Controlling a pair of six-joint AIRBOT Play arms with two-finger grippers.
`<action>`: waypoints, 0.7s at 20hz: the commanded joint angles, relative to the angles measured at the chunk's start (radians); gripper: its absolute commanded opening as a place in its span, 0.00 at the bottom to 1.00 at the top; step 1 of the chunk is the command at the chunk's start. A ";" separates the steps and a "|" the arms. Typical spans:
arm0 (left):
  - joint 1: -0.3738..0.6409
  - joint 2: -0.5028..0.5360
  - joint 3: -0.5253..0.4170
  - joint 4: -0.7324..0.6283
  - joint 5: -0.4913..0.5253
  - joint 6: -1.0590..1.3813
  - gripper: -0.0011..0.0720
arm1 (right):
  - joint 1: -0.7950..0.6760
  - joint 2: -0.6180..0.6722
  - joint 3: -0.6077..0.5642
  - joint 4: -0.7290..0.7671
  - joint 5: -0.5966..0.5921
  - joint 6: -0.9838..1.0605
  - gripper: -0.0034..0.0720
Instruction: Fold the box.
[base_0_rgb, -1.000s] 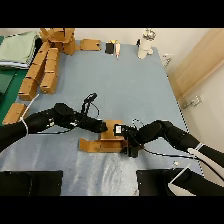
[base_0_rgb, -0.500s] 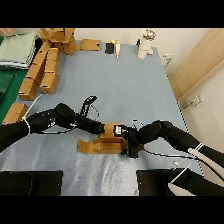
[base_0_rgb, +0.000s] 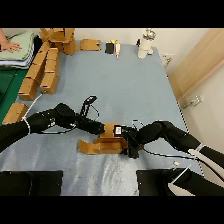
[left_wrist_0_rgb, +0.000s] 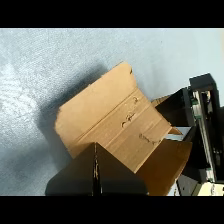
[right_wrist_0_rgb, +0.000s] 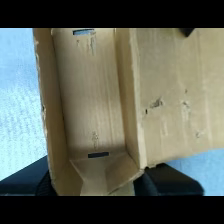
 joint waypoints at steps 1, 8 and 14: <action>0.001 -0.001 0.001 0.001 -0.008 0.000 0.03 | 0.000 0.001 0.001 0.000 0.005 0.000 0.78; 0.001 -0.001 0.001 0.002 -0.009 0.000 0.03 | 0.000 0.001 0.001 -0.015 0.023 0.000 0.76; 0.001 -0.014 0.001 0.007 -0.031 0.000 0.03 | 0.000 0.001 0.001 -0.014 0.026 0.000 0.71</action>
